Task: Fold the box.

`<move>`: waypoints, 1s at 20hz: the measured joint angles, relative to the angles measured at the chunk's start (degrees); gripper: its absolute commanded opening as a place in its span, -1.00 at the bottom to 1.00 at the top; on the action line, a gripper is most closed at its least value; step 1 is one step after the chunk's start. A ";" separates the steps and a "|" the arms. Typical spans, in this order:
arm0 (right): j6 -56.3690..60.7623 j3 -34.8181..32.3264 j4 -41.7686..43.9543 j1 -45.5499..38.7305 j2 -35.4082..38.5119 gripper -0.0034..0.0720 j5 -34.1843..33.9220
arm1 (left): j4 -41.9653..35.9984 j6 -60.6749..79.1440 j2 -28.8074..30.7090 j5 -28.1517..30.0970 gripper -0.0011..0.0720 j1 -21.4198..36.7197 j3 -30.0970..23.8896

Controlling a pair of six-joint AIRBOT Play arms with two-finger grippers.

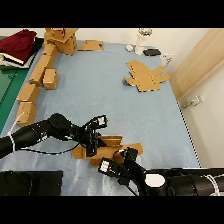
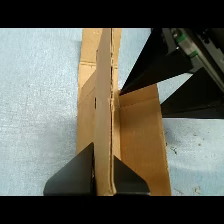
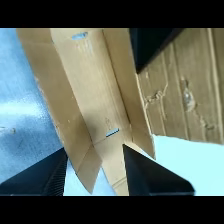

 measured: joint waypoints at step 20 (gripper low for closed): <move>-10.23 -1.11 1.97 -5.68 5.09 0.99 1.16 | 0.00 0.00 0.00 0.00 -0.94 0.00 0.00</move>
